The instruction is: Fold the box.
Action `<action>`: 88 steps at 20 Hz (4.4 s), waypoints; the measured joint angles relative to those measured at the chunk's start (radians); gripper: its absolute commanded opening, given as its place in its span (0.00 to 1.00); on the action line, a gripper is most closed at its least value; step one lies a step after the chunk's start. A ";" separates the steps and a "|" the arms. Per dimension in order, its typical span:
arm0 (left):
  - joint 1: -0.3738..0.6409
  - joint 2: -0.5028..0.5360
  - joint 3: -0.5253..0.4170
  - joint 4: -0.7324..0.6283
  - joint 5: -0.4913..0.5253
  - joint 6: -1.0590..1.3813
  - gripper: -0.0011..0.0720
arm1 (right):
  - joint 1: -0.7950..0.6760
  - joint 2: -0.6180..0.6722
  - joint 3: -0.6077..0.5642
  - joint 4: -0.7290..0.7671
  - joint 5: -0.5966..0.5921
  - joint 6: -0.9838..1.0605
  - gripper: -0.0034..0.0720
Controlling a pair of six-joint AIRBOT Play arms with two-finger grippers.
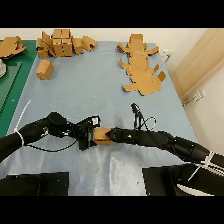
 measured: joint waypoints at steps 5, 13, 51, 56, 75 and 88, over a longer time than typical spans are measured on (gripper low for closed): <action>0.000 0.000 0.000 0.000 0.000 0.000 0.67 | 0.029 -0.032 0.000 -0.003 0.014 0.001 0.04; 0.000 0.000 0.000 0.000 0.000 0.001 0.67 | 0.037 -0.078 0.001 -0.006 0.018 0.001 0.04; 0.056 0.128 0.021 -0.053 0.325 -0.290 0.67 | -0.207 0.183 0.031 -0.430 -0.199 0.357 0.05; 0.284 0.193 0.023 0.228 0.366 -0.618 0.67 | -0.207 0.215 0.061 -0.431 -0.043 0.370 0.05; 0.804 -0.268 0.536 0.419 0.174 -0.976 0.67 | -0.207 0.226 0.090 -0.545 0.026 0.371 0.05; 0.770 -0.352 0.614 0.420 0.158 -1.017 0.97 | -0.208 0.226 0.090 -0.588 0.035 0.371 0.05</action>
